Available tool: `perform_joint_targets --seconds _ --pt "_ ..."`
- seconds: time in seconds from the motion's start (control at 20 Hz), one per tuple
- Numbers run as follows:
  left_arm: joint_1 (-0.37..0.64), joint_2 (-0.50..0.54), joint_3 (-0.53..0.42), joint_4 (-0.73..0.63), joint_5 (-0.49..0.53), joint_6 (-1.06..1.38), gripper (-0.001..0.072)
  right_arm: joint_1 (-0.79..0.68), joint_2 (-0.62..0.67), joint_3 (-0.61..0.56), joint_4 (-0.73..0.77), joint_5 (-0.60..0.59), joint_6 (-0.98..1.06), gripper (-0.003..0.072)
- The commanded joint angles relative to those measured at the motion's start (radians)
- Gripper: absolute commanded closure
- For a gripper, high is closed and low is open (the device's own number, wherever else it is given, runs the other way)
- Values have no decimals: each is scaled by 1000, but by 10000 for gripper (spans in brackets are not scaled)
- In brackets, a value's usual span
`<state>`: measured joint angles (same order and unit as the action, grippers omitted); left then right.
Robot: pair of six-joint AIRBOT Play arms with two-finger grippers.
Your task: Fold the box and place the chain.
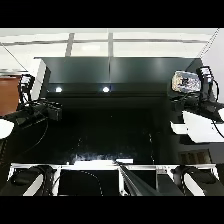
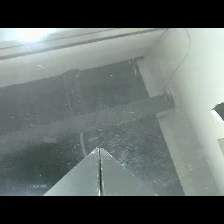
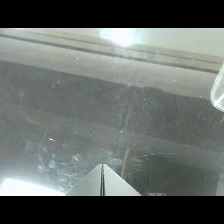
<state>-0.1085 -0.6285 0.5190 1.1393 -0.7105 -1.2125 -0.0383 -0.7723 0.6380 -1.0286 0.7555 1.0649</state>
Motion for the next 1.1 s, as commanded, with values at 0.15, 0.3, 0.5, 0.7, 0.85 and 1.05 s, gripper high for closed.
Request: perform_joint_targets --seconds 0.15,0.3,0.5,0.7,0.85,1.05 --pt "0 1 0 0 0 0 679 1 1 0 0 0 0 674" --pt "0 1 0 0 0 0 679 1 1 0 0 0 0 674" --pt "0 1 0 0 0 0 680 1 1 0 2 -1 0 674" --pt "0 1 0 0 0 0 679 2 1 0 8 -1 0 674" --pt "0 1 0 -6 0 0 679 2 1 0 7 -36 0 674" --pt "0 0 0 -29 31 0 679 1 -1 0 -14 -127 0 674"
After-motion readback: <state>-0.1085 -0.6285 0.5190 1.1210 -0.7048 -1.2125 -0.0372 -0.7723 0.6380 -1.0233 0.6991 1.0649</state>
